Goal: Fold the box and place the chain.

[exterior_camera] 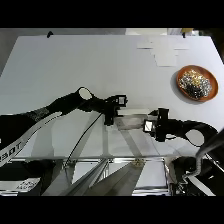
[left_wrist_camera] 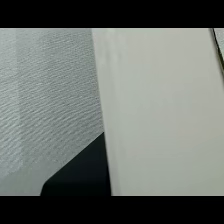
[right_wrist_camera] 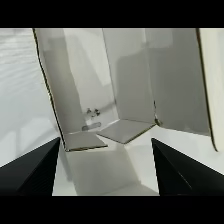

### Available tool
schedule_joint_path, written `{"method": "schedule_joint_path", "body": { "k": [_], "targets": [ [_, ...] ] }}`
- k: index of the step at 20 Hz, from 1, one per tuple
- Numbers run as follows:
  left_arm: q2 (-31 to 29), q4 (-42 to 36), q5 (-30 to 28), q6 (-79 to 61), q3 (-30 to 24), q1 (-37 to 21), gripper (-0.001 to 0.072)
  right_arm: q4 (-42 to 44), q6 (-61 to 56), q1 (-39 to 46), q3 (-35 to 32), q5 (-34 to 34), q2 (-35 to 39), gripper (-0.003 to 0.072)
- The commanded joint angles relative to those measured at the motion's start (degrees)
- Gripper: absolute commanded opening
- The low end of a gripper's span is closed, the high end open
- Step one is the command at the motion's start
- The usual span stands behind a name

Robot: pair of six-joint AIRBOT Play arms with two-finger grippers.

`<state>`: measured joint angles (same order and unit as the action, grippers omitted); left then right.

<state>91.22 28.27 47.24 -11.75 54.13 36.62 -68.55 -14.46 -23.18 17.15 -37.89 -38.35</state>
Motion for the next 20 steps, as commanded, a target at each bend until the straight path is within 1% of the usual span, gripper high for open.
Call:
{"method": "schedule_joint_path", "body": {
  "k": [1, 4, 7, 9, 12, 17, 20],
  "targets": [
    [0.0, 0.0, 0.0, 0.0, 0.1, 0.0, 0.0029, 6.2, 5.6, 3.7, 0.3, -3.6, -1.9, 0.0618],
    [0.0, 0.0, 0.0, 0.0, 0.1, 0.0, 0.0029, 11.4, 10.3, 7.2, 1.6, -4.7, -5.8, 0.0618],
    [0.0, 0.0, 0.0, 0.0, 0.1, 0.0, 0.0029, 19.9, 18.4, 10.7, 2.5, -5.9, -8.3, 0.0618],
    [0.0, 0.0, 0.0, 0.0, 0.1, 0.0, 0.0029, 21.2, 21.1, 12.1, 2.5, -6.3, -9.7, 0.0618],
    [0.0, 0.0, 0.0, 0.0, 0.1, 0.0, 0.0029, 21.6, 21.2, 15.3, 2.6, -6.3, -11.3, 0.0618],
    [0.0, 0.0, 0.0, 0.0, 0.1, 0.0, 0.0029, 32.0, 33.8, 18.6, 2.8, -8.0, -14.8, 0.0619],
    [0.0, 0.0, 0.0, 0.0, 0.1, 0.0, 0.0029, 32.9, 36.0, 19.9, 3.4, -8.3, -18.1, 0.0619]
  ]
}}
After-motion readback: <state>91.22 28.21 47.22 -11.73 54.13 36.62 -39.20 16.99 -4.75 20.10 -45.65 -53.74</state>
